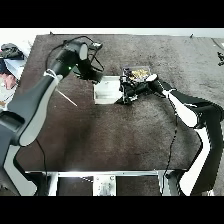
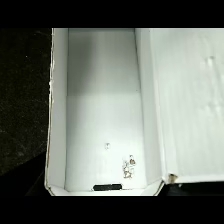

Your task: Fold the box and place the chain.

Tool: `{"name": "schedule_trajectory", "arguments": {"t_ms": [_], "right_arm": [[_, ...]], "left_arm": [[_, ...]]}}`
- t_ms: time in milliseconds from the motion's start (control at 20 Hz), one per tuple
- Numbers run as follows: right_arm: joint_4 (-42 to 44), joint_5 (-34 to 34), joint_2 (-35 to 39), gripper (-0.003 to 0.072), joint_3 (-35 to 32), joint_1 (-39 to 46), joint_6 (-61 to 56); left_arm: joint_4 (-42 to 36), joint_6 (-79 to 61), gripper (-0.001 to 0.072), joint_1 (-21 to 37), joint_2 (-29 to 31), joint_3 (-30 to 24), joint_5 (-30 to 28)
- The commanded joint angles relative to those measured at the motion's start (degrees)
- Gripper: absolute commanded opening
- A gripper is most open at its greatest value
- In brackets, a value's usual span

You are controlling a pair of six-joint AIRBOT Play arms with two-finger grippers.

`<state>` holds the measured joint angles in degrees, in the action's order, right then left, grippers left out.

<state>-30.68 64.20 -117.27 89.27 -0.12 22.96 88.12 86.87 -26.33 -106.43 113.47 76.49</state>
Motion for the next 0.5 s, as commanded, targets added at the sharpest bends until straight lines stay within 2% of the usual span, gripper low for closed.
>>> {"name": "schedule_trajectory", "arguments": {"t_ms": [0, 100, 300, 350, 450], "right_arm": [[0.04, 0.02, 0.0, 0.0535, 0.0, -0.02, -0.02], [0.04, 0.0, 0.0, 0.0535, 0.0, -0.02, -0.02], [0.02, 0.0, 0.0, 0.0535, 0.0, -0.02, -0.02], [0.04, 0.02, 0.0, 0.0535, 0.0, -0.02, -0.02], [0.04, 0.02, 0.0, 0.0535, 0.0, -0.02, -0.02]], "left_arm": [[-12.04, -11.78, 0.0542, 3.91, 4.13, -3.91, -4.24], [-20.55, -19.8, 0.0543, 7.41, 6.03, -7.23, -7.19], [-42.32, -41.81, 0.0542, 15.89, 6.23, -14.1, -12.61], [-44.89, -46.03, 0.0542, 17.49, 6.23, -15.93, -14.58], [-44.83, -47.93, 0.0542, 19.15, 6.23, -17.42, -18.32]]}}
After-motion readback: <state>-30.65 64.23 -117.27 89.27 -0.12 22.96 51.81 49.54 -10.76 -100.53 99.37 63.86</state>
